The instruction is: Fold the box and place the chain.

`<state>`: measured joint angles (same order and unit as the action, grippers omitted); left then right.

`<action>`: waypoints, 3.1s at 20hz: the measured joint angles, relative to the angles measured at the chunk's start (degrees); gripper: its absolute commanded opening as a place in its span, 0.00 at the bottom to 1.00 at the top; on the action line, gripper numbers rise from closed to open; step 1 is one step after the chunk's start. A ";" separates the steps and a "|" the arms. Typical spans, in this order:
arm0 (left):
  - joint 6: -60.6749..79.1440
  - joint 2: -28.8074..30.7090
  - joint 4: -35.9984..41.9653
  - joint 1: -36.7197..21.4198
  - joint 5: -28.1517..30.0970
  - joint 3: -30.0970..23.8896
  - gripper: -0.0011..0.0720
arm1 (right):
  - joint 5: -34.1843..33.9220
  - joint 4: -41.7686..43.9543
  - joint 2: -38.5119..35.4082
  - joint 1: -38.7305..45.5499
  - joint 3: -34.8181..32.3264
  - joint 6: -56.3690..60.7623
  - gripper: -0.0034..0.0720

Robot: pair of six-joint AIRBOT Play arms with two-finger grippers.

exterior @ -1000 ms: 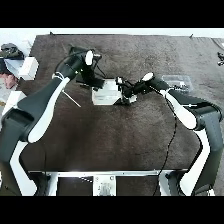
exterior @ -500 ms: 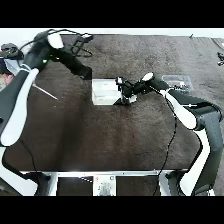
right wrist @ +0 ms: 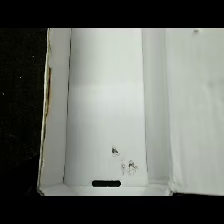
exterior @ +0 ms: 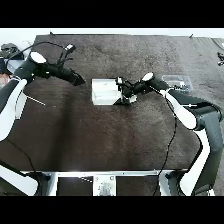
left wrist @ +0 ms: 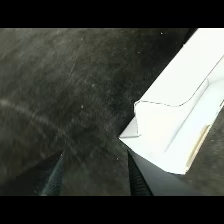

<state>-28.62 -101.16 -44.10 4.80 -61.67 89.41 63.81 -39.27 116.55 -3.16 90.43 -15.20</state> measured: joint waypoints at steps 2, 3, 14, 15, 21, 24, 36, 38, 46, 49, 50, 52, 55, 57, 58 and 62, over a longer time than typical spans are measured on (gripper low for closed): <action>7.23 -1.86 4.33 -0.96 -0.04 -0.59 0.60 | 0.00 0.00 0.00 0.00 0.00 0.00 0.40; 10.84 -3.10 6.36 -1.51 -0.48 -0.76 0.60 | 0.00 0.00 0.00 0.00 0.00 -0.02 0.40; 48.28 -13.62 14.91 -2.95 -10.51 -1.22 1.00 | 0.00 0.00 -0.02 0.00 0.00 -0.02 0.40; 49.53 -13.77 15.21 -2.62 -11.45 -1.22 1.00 | 0.00 0.00 0.00 0.00 0.00 -0.02 0.40; 52.04 -14.14 16.00 -0.50 -13.40 -1.22 1.00 | 0.00 0.00 0.00 0.00 0.00 -0.02 0.40; 51.95 -14.19 16.02 -0.26 -13.66 -1.22 1.00 | 0.02 0.00 0.00 0.00 0.00 -0.02 0.40; 48.98 -14.43 14.95 2.12 -9.25 -1.27 0.99 | 0.00 0.02 0.00 0.00 0.00 0.02 0.40; 48.81 -14.47 14.69 2.84 -7.69 -1.27 0.99 | 0.00 0.02 0.00 0.00 0.00 0.02 0.40; 49.62 -15.52 14.03 4.15 -5.29 -1.27 0.99 | 0.00 0.02 0.00 0.00 0.00 0.00 0.40; 49.81 -15.56 13.60 4.22 -5.07 -1.27 0.99 | 0.00 0.02 0.00 0.00 0.00 0.00 0.40; 49.86 -15.61 13.40 4.24 -4.94 -1.27 0.99 | 0.00 0.02 0.00 0.00 0.00 0.00 0.40; 50.01 -15.67 13.22 4.24 -4.83 -1.27 0.99 | 0.00 0.02 -0.02 0.00 0.00 0.00 0.40; 50.05 -16.09 13.20 4.24 -4.68 -1.25 0.99 | 0.00 0.02 0.00 0.00 0.00 0.00 0.40; 50.14 -16.35 13.38 4.24 -4.61 -1.25 0.99 | 0.00 0.02 -0.02 0.00 0.00 0.00 0.40; 50.21 -16.46 13.60 4.24 -4.66 -1.25 0.99 | 0.02 0.02 0.00 0.00 0.00 0.00 0.40; 50.84 -16.81 14.49 4.17 -4.81 -1.22 0.99 | 0.00 0.02 0.00 0.00 0.00 0.00 0.40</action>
<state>22.22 -117.97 -29.61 8.97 -66.48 88.18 63.81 -39.24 116.55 -3.16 90.43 -15.20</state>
